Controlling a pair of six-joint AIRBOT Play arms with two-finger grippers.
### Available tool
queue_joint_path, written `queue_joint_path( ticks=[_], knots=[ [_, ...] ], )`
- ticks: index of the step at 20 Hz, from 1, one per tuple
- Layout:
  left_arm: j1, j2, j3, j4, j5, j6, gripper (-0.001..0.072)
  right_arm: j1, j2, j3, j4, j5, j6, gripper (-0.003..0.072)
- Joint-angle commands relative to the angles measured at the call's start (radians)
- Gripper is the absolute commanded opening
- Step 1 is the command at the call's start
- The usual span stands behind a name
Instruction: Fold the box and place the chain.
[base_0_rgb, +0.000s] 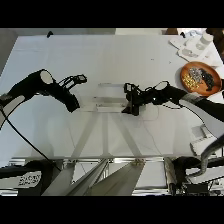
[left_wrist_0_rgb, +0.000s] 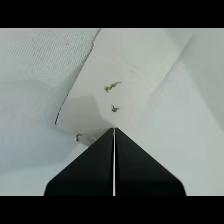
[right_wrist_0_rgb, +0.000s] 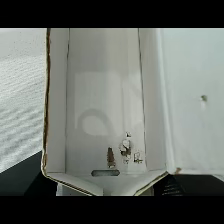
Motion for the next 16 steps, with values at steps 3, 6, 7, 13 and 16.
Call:
queue_joint_path(
  ticks=[3,6,7,13,16],
  knots=[
    [-0.064,-0.036,0.000,0.024,0.052,-0.074,0.0005,0.000,0.000,0.000,0.000,0.000,0.000,0.0438],
    [-0.076,0.003,0.000,0.039,0.024,-0.074,0.0005,0.000,0.000,0.000,0.000,0.000,0.000,0.0438],
    [-0.076,0.029,0.000,0.051,0.016,-0.075,0.0005,0.000,0.000,0.000,0.000,0.000,0.000,0.0438],
    [-0.073,0.176,0.000,0.071,0.013,-0.071,0.0010,0.000,0.000,0.000,0.000,0.000,0.000,0.0438],
    [-0.079,0.168,0.000,0.011,0.012,-0.039,0.0069,0.000,0.000,0.000,0.000,0.000,0.000,0.0438]
  ],
)
